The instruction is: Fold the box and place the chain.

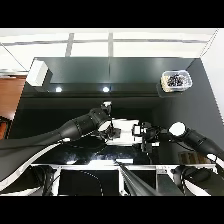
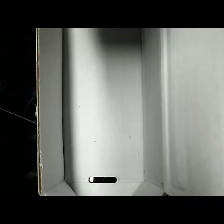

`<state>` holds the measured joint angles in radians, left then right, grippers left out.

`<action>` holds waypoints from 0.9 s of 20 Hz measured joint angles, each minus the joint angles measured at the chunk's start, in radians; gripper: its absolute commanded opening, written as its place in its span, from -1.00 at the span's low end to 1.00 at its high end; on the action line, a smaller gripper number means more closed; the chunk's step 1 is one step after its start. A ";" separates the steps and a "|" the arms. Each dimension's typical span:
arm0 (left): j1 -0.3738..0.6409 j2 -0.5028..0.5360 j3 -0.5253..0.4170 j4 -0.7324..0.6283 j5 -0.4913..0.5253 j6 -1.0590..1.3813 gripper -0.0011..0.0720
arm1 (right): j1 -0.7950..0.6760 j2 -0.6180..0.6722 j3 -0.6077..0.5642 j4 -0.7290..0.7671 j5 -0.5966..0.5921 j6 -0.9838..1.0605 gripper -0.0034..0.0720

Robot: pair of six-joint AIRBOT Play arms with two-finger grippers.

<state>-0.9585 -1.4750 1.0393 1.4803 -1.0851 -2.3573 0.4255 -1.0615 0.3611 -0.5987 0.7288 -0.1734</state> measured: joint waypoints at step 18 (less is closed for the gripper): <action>-0.026 -0.024 0.017 0.047 -0.022 -0.055 -0.04 | 0.000 0.000 0.000 0.000 0.001 0.000 0.36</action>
<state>-0.9840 -1.4986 1.0561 1.5269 -1.1072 -2.4119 0.4255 -1.0615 0.3611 -0.5987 0.7296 -0.1738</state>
